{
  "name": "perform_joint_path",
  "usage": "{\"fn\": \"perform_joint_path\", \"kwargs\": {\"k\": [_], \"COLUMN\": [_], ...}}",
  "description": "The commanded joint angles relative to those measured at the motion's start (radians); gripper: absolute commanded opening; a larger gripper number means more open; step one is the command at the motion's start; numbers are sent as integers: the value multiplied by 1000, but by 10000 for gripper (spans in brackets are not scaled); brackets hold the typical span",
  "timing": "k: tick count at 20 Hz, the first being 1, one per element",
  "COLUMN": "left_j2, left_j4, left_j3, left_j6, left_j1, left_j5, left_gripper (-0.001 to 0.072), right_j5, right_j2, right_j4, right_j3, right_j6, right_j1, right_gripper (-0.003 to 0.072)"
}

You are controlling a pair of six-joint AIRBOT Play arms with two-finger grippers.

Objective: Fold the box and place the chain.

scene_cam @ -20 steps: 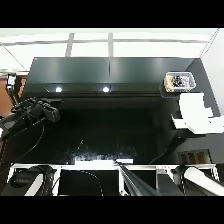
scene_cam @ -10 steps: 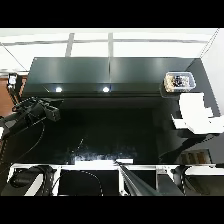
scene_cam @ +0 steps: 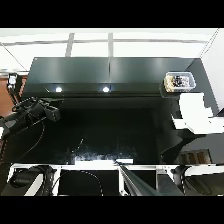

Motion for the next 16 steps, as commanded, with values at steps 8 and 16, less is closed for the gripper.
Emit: {"fn": "perform_joint_path", "kwargs": {"k": [8,16], "left_j2": [-1,-1], "left_j4": [0,-5], "left_j3": [0,0], "left_j6": [0,0], "left_j1": [1,0], "left_j5": [0,-8], "left_gripper": [27,27], "right_j5": [84,90], "right_j2": [39,232], "right_j4": [106,347], "right_j3": [-38,-293], "right_j6": [59,22], "right_j1": [-50,40], "right_gripper": [9,10]}}
